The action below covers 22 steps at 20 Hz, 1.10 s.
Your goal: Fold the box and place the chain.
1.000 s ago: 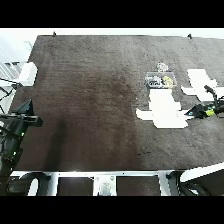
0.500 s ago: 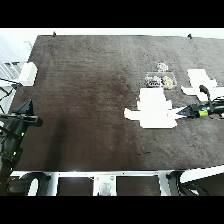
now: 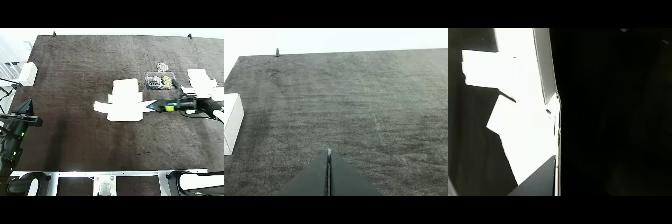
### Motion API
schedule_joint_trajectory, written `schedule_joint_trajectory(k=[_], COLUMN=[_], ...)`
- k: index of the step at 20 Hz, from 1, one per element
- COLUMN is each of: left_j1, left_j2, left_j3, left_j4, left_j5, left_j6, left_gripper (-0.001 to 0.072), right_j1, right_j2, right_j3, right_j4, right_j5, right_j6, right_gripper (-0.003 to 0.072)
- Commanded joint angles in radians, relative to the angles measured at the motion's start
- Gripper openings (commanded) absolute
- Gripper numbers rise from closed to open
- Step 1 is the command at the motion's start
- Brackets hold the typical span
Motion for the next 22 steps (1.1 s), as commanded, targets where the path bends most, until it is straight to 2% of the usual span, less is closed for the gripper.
schedule_joint_trajectory(k=[1, 5, 10, 11, 12, 13, 14, 18, 20, 22], left_j1=[0.0, 0.0, 0.0, 0.0, 0.0, 0.0, 0.0, 0.0, 0.0, 0.0], left_j2=[0.001, 0.001, 0.001, 0.001, 0.001, 0.001, 0.001, -0.019, -0.095, -0.234], left_j3=[0.0, 0.0, 0.0, 0.0, 0.001, 0.001, 0.001, 0.01, 0.055, 0.135], left_j4=[0.0, 0.0, 0.0, 0.0, 0.0, 0.0, 0.0, 0.001, 0.006, 0.043], left_j5=[-0.002, -0.002, -0.009, -0.018, -0.035, -0.052, -0.07, -0.136, -0.144, -0.18], left_j6=[0.0, 0.0, 0.001, 0.009, 0.029, 0.034, 0.035, 0.035, 0.036, 0.035], left_gripper=[0.0018, 0.0018, 0.0019, 0.0073, 0.0383, 0.0626, 0.0599, 0.0598, 0.0598, 0.0598], right_j1=[0.172, 0.249, 0.291, 0.299, 0.305, 0.306, 0.305, 0.302, 0.302, 0.302], right_j2=[0.009, -0.017, -0.129, -0.144, -0.152, -0.153, -0.152, -0.152, -0.152, -0.152], right_j3=[0.021, 0.084, 0.192, 0.21, 0.222, 0.227, 0.227, 0.222, 0.223, 0.222], right_j4=[0.053, 0.043, 0.027, 0.007, -0.014, -0.018, -0.017, -0.017, -0.009, -0.01], right_j5=[-0.212, -0.321, -0.319, -0.313, -0.317, -0.328, -0.336, -0.327, -0.327, -0.328], right_j6=[0.052, 0.107, 0.109, 0.107, 0.103, 0.103, 0.106, 0.114, 0.13, 0.13], right_gripper=[0.0008, 0.0008, 0.0008, 0.0008, 0.0008, 0.0008, 0.0008, 0.0008, 0.0008, 0.0008])
